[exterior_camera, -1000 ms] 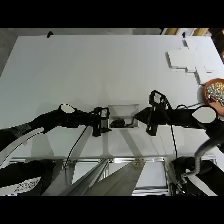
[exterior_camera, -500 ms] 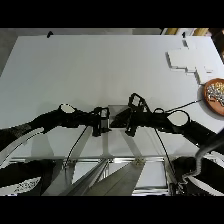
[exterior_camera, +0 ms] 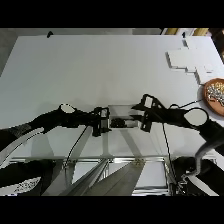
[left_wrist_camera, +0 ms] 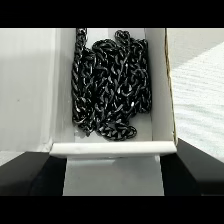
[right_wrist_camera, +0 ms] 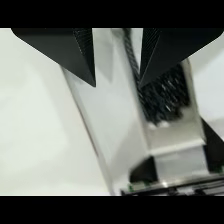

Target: Fold the box and place the chain.

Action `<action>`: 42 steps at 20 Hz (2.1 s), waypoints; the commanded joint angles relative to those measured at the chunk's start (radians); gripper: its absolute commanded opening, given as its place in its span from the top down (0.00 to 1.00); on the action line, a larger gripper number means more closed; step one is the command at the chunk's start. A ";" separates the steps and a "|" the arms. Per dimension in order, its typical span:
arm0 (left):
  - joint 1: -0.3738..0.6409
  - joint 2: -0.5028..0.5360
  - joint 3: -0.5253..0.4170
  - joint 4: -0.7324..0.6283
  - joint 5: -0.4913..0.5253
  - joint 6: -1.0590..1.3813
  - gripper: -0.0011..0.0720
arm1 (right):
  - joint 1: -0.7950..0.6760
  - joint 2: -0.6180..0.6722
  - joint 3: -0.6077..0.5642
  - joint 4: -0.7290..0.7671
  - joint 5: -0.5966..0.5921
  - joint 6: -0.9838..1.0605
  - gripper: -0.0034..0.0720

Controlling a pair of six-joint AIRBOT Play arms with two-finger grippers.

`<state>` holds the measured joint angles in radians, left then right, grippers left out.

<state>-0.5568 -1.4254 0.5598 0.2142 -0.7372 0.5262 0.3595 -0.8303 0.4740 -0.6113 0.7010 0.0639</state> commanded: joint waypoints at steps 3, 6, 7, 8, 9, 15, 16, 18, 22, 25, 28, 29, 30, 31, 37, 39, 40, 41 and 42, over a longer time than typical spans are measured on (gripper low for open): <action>0.000 0.000 0.000 0.000 0.000 0.000 0.89 | -0.216 0.000 -0.001 -0.269 0.138 -0.051 0.57; 0.000 0.000 0.000 0.000 0.000 0.000 0.89 | -0.210 -0.090 -0.001 -0.285 0.163 -0.155 0.56; 0.000 0.000 0.000 0.000 0.000 0.000 0.89 | -0.201 -0.126 -0.001 -0.283 0.168 -0.181 0.56; 0.000 0.000 0.000 0.000 0.000 0.000 0.89 | -0.190 -0.159 -0.001 -0.281 0.167 -0.206 0.56; 0.000 0.000 0.000 0.000 0.000 0.000 0.89 | -0.177 -0.193 -0.001 -0.275 0.167 -0.239 0.56; 0.000 0.000 0.000 0.000 0.000 0.000 0.89 | -0.136 -0.275 -0.001 -0.070 0.141 -0.461 0.57; 0.000 0.000 0.000 0.000 0.000 0.000 0.89 | -0.137 -0.277 -0.001 -0.069 0.137 -0.474 0.58; 0.000 0.000 0.000 0.000 0.000 0.000 0.89 | -0.137 -0.286 -0.001 -0.096 0.131 -0.471 0.72; 0.000 0.000 0.000 0.000 0.000 0.000 0.89 | -0.137 -0.277 0.000 -0.261 0.171 -0.206 0.93; 0.000 0.000 0.000 0.000 0.000 0.000 0.89 | -0.137 -0.219 0.000 -0.371 0.204 0.116 0.93; 0.000 0.000 0.000 0.000 0.000 0.000 0.89 | -0.136 -0.115 0.000 -0.291 0.230 0.168 0.93; 0.000 0.000 0.000 0.000 0.000 0.000 0.89 | -0.136 -0.079 0.000 -0.240 0.241 0.168 0.93; 0.000 0.000 0.000 0.000 0.000 0.000 0.89 | -0.136 -0.041 0.000 -0.167 0.254 0.167 0.93; 0.000 0.000 0.000 0.000 0.000 0.000 0.89 | -0.136 -0.013 0.000 -0.088 0.266 0.167 0.93; 0.000 0.000 0.000 0.000 0.000 0.000 0.89 | -0.027 0.014 -0.001 0.232 0.245 0.106 0.93; 0.000 0.000 0.000 0.000 0.000 0.000 0.89 | 0.077 0.011 0.000 0.231 0.109 0.060 0.93; 0.000 0.000 0.000 0.000 0.000 0.000 0.89 | 0.123 0.005 0.000 0.232 0.027 0.058 0.93; 0.000 0.000 0.000 0.000 0.000 0.000 0.89 | 0.165 -0.010 0.000 0.232 -0.055 0.059 0.93; 0.000 0.000 0.000 0.000 0.000 0.000 0.89 | 0.197 -0.030 0.000 0.237 -0.109 0.059 0.93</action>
<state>-0.5568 -1.4254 0.5598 0.2142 -0.7372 0.5262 0.4503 -0.8364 0.4736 -0.4133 0.7895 0.1471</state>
